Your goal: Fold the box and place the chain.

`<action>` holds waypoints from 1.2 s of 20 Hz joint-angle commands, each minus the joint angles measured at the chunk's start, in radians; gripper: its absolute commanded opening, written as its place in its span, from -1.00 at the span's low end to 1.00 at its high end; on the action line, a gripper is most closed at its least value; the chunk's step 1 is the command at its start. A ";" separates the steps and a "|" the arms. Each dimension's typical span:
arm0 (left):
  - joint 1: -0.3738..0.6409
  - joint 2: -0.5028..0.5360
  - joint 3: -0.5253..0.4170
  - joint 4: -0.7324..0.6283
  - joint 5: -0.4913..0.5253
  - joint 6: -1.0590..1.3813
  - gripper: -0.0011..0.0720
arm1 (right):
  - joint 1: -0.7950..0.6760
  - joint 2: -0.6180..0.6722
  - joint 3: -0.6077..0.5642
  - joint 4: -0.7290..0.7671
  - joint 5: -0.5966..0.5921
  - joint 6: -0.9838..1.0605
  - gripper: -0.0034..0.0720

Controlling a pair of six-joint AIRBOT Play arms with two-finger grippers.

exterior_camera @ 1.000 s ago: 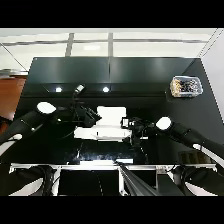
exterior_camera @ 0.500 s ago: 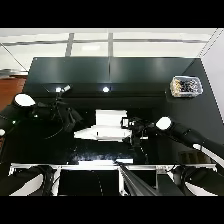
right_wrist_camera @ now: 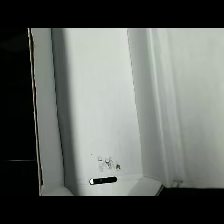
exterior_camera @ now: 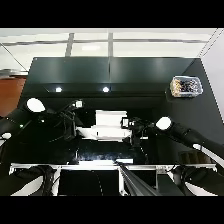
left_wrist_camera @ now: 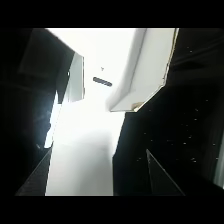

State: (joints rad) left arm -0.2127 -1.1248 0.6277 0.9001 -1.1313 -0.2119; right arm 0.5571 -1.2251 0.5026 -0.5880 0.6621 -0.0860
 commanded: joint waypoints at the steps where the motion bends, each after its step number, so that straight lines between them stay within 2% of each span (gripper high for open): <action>1: -0.061 -0.013 -0.011 0.008 0.087 0.124 0.96 | 0.000 0.000 0.000 0.000 0.000 0.000 0.56; 10: -0.150 -0.058 -0.011 -0.022 0.160 0.167 0.95 | 0.000 0.000 0.000 0.000 0.000 0.000 0.56; 13: -0.167 -0.084 -0.011 -0.022 0.167 0.219 0.85 | 0.000 0.000 0.000 0.000 0.000 0.000 0.56; 16: -0.200 -0.095 -0.011 -0.022 0.241 0.246 0.85 | 0.000 0.000 0.000 0.000 0.000 0.000 0.56; 17: -0.210 -0.095 -0.011 -0.022 0.259 0.246 0.63 | 0.000 0.000 0.000 0.000 0.000 0.000 0.56; 18: -0.217 -0.095 -0.011 -0.022 0.265 0.246 0.31 | 0.000 0.000 0.000 0.000 0.000 0.000 0.56; 21: -0.224 -0.095 -0.011 -0.022 0.255 0.246 -0.08 | 0.000 0.000 0.000 0.000 0.000 0.000 0.56; 24: -0.224 -0.090 -0.011 -0.023 0.239 0.246 -0.08 | 0.000 0.000 0.000 0.000 0.000 0.000 0.56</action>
State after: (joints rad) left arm -0.4316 -1.2171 0.6167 0.8780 -0.8825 0.0307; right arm 0.5571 -1.2251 0.5026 -0.5880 0.6621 -0.0860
